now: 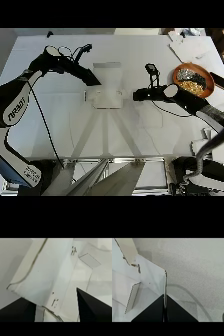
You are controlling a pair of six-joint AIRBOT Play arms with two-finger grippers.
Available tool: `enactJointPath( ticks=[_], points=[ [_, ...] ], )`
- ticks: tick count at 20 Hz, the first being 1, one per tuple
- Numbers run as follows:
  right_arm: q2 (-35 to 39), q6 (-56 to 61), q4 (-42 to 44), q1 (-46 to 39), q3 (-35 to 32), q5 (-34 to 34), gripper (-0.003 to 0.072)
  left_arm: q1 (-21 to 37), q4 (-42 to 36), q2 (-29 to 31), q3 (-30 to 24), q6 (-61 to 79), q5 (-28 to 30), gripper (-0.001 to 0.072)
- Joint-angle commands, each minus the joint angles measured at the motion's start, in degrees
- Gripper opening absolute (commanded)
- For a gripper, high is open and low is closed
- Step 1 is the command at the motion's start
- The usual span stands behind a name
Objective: Fold the box and place the chain.
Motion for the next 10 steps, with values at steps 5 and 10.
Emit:
enactJointPath(
  ticks=[5,10],
  points=[
    [0.0,0.0,0.0,0.1,0.0,0.0,0.0013,-2.8,4.6,-0.3,0.1,6.2,0.2,0.0491],
    [0.0,0.0,0.0,0.1,0.0,0.0,0.0013,-3.8,4.6,-0.3,0.1,11.1,2.3,0.0218]
  ],
)
